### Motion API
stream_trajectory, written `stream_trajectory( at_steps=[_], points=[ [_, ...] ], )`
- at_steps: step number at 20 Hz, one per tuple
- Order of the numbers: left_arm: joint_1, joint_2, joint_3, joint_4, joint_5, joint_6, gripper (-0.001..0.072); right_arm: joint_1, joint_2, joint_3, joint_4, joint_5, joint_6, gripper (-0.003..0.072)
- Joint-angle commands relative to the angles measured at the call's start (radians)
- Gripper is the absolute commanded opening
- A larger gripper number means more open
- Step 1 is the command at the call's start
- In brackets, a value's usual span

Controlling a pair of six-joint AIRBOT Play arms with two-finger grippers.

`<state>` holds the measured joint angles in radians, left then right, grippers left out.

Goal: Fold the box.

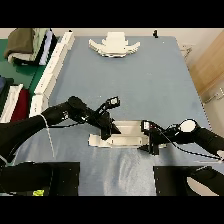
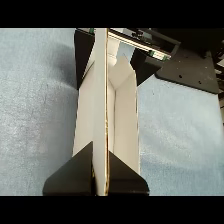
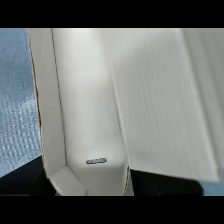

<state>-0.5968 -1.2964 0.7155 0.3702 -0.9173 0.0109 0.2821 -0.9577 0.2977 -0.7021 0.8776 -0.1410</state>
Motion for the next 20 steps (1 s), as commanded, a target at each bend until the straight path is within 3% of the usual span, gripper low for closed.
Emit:
stream_trajectory(
  at_steps=[1,20],
  points=[
    [0.000,0.001,0.000,0.000,0.000,0.000,0.0015,0.000,-0.001,0.000,-0.001,-0.015,0.001,0.0604],
    [-0.002,-0.003,0.000,-0.018,0.007,-0.003,0.0015,-0.001,0.003,0.002,-0.001,0.004,0.001,0.0604]
  ],
)
